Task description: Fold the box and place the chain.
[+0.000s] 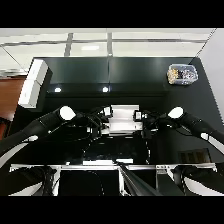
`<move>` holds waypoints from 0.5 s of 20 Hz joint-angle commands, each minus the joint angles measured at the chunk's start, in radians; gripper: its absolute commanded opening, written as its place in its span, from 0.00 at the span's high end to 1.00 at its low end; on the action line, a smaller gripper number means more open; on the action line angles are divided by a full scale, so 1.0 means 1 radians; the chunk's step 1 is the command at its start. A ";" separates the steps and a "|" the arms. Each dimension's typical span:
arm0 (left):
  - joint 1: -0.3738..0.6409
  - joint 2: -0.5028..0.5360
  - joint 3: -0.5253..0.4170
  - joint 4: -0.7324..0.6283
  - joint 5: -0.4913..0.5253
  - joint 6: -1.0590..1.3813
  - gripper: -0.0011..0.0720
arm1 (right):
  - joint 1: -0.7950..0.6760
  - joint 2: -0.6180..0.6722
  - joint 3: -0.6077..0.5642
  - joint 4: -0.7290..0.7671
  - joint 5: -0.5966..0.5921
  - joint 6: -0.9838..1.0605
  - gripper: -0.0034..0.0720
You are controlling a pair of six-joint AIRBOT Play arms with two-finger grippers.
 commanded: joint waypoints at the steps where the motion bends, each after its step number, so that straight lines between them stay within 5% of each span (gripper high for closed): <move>1: -0.021 -0.032 0.001 -0.099 0.011 0.001 0.64 | 0.000 0.000 0.000 0.000 0.000 0.000 0.77; 5: -0.026 -0.053 0.001 -0.111 0.015 0.001 0.64 | 0.000 0.000 0.000 0.000 0.000 0.000 0.78; 7: -0.026 -0.053 0.001 -0.110 0.015 0.001 0.81 | 0.000 0.000 0.000 0.000 0.000 0.000 0.78; 8: -0.026 -0.053 0.001 -0.110 0.016 0.001 0.83 | 0.000 0.000 0.000 0.000 0.000 0.000 0.78; 9: -0.027 -0.053 0.001 -0.110 0.016 0.001 0.66 | 0.000 0.000 0.000 0.000 0.000 0.000 0.77; 10: -0.027 -0.053 0.001 -0.111 0.017 0.001 0.37 | 0.000 0.000 0.000 0.000 0.000 0.000 0.77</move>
